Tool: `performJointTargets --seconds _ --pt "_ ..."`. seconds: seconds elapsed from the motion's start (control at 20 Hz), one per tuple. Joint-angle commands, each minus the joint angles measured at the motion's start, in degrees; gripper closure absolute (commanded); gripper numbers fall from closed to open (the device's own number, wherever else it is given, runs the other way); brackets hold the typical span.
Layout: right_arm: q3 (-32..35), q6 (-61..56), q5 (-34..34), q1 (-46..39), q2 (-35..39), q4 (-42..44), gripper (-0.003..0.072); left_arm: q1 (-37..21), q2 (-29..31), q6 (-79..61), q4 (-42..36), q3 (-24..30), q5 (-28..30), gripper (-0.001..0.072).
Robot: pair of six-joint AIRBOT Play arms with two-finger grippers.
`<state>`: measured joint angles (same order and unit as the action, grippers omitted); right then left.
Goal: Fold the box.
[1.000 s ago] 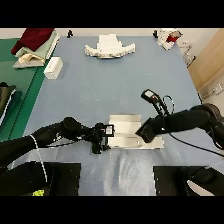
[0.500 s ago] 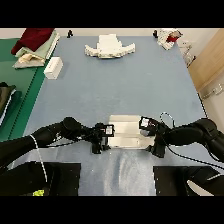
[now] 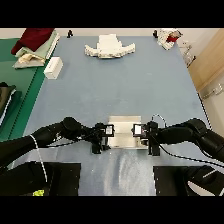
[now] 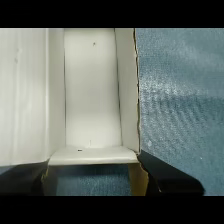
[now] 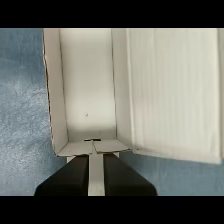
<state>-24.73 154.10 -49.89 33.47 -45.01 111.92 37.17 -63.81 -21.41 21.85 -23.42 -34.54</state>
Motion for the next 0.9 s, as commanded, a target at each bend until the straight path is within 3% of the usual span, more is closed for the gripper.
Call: performJointTargets --seconds 0.0,0.1,0.15,0.3,0.35,0.5,0.55,0.6,0.65,0.75,0.85 --pt "-0.1 2.6 2.6 0.6 -1.1 3.7 0.0559 0.0 0.0 0.0 0.0 0.0 0.0 0.0248" --pt "-0.1 3.1 2.8 0.6 -2.3 6.6 0.0558 0.0 0.0 0.0 0.0 0.0 0.0 0.0248" --pt "-0.1 3.1 2.9 0.6 -3.0 7.2 0.0501 0.0 0.0 0.0 0.0 0.0 0.0 0.0248" --pt "-0.1 4.5 3.7 0.6 -3.6 8.0 0.0208 0.0 0.0 0.0 0.0 0.0 0.0 0.0248" --pt "-0.1 4.5 3.9 0.6 -3.6 7.9 0.0150 0.0 0.0 0.0 0.0 0.0 0.0 0.0248" --pt "-0.1 4.5 3.8 0.6 -3.6 7.9 0.0147 0.0 0.0 0.0 0.0 0.0 0.0 0.0248" --pt "-0.1 4.2 3.7 0.6 -3.5 7.7 0.0175 0.0 0.0 0.0 0.0 0.0 0.0 0.0248" --pt "-0.1 1.7 3.0 0.5 -3.1 7.2 0.0286 0.0 0.0 0.0 0.0 0.0 0.0 0.0248" --pt "-0.3 -2.8 0.7 0.5 -2.4 5.6 0.0500 0.0 0.0 0.0 0.0 0.0 0.0 0.0248" --pt "-1.7 -18.6 -5.5 0.5 -0.3 -1.8 0.0664 0.0 0.0 0.0 0.0 0.0 0.0 0.0248" --pt "-3.1 -35.8 -11.0 0.5 2.3 -11.3 0.0683 0.0 0.0 0.0 0.0 0.0 0.0 0.0248"
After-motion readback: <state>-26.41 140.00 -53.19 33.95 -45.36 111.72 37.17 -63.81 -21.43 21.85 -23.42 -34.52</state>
